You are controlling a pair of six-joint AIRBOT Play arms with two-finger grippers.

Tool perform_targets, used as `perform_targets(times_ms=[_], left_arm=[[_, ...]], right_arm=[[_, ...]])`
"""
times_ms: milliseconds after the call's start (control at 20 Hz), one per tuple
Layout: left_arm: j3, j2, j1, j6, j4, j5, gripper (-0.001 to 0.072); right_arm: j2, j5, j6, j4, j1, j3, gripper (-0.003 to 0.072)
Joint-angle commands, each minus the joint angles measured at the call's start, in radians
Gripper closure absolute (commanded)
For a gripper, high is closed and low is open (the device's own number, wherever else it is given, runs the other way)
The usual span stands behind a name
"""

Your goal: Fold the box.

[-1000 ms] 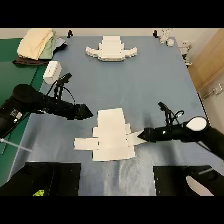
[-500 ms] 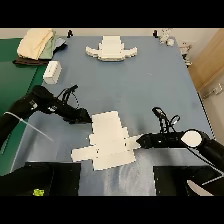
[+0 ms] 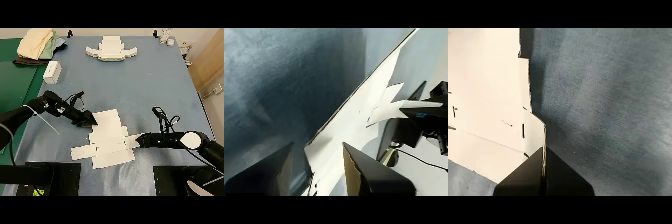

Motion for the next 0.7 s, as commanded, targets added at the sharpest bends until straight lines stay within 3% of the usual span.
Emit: perform_targets(times_ms=[0,50,100,150,300,650], left_arm=[[0.011,-0.105,-0.002,0.149,-0.151,-0.025,0.0251],[0.019,-0.129,-0.002,0.175,-0.162,-0.055,0.0273],[0.029,-0.149,-0.002,0.214,-0.166,-0.098,0.047],[0.039,-0.161,-0.002,0.249,-0.169,-0.138,0.0569],[0.046,-0.164,-0.002,0.276,-0.162,-0.193,0.0566],[0.046,-0.164,-0.002,0.291,-0.145,-0.194,0.0566]], right_arm=[[0.001,-0.001,0.006,0.0,0.002,0.0,0.0686],[0.001,-0.001,0.009,-0.001,0.002,0.0,0.0687],[0.001,0.0,0.009,-0.001,0.002,0.0,0.0686],[0.0,0.0,0.01,-0.001,0.002,0.0,0.0686],[-0.002,0.0,0.011,-0.001,0.002,0.0,0.0687],[-0.002,0.0,0.012,0.0,0.002,0.0,0.0686]])
